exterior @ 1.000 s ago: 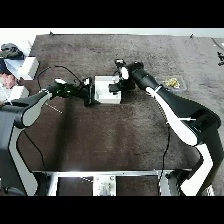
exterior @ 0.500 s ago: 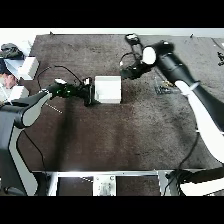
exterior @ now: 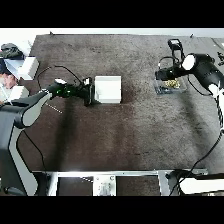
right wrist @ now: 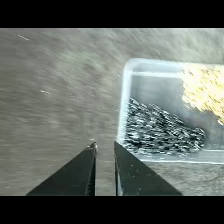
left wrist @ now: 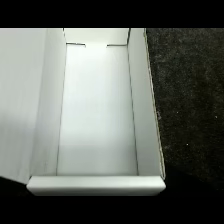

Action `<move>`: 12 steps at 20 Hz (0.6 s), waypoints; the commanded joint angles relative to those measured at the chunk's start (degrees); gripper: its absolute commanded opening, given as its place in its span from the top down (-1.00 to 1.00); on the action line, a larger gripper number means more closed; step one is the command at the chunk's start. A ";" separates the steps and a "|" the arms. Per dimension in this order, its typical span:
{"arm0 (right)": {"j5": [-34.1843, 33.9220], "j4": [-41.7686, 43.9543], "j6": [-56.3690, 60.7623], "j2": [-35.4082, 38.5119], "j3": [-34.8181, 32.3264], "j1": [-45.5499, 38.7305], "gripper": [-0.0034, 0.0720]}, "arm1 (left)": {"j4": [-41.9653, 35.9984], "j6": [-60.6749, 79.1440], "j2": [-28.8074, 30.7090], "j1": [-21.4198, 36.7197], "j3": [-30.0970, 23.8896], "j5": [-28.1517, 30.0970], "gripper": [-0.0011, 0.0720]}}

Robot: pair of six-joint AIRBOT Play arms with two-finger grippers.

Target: Fold the box and place the chain.

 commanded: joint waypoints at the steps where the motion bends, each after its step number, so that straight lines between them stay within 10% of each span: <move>1: 0.22 6.69 -7.08 -4.81 1.46 -6.69 0.47 | 0.02 0.02 0.00 0.00 0.00 0.02 0.50; 12: 13.79 9.51 -13.92 -17.62 11.96 -8.20 0.26 | 0.02 0.02 0.00 0.00 0.00 0.04 0.50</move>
